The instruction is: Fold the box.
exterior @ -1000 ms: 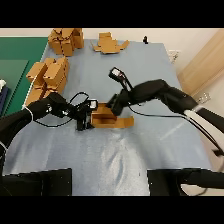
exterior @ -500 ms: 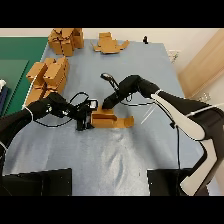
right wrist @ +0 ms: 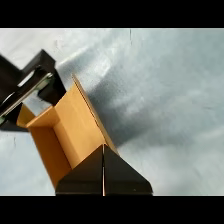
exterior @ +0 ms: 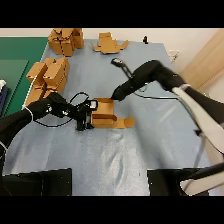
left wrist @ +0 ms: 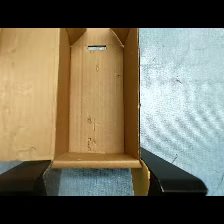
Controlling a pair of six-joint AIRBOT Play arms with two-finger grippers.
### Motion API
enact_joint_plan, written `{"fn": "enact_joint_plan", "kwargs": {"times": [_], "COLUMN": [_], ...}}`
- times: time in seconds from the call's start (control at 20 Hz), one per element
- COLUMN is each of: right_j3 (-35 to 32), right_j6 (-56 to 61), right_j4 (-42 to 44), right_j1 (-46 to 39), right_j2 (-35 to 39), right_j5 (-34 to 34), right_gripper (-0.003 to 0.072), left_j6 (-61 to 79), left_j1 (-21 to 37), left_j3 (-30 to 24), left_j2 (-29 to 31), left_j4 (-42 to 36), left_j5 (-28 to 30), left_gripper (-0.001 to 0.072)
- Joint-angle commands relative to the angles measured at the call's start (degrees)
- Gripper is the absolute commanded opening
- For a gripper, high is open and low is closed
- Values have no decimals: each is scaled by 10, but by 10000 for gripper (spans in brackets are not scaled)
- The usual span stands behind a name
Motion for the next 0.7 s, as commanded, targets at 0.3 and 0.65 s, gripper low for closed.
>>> {"fn": "enact_joint_plan", "kwargs": {"times": [0.3,0.65], "right_j3": [-245,-245], "right_j6": [-278,-326], "right_j4": [-101,-74], "right_j1": [15,79], "right_j2": [137,62], "right_j5": [72,158], "right_gripper": [588,586], "left_j6": [0,0], "left_j1": [1,1], "left_j3": [0,0], "left_j2": [0,0], "left_j4": [0,0], "left_j5": [5,4], "left_gripper": [295,295]}}
